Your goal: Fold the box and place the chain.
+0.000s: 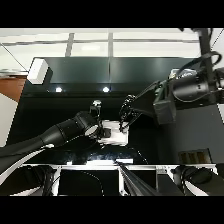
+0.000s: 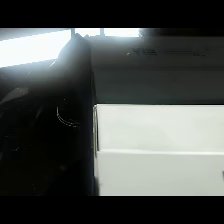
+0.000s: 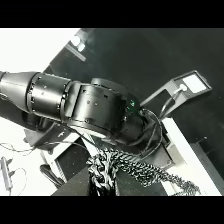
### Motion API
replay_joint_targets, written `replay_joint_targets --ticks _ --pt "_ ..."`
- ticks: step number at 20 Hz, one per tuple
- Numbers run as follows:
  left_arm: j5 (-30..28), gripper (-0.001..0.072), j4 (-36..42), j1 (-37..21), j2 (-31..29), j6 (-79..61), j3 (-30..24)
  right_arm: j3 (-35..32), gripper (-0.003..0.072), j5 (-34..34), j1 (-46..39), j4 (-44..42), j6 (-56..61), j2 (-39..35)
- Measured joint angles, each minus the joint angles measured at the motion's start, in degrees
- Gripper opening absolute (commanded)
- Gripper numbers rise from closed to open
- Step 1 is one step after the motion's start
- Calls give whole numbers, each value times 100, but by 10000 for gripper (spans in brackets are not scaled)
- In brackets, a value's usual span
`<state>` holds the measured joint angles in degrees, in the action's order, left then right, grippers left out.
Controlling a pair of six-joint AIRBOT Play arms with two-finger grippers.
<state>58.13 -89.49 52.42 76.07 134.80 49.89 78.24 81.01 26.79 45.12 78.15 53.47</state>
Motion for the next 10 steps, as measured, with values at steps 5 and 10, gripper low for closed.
replay_joint_targets --ticks 5,10 --pt "0 28 -2 0 -2 0 0 -271 31 -92 221 199 13 153" --pt "-9 28 0 0 0 2 0 -868 37 -162 435 452 76 186"
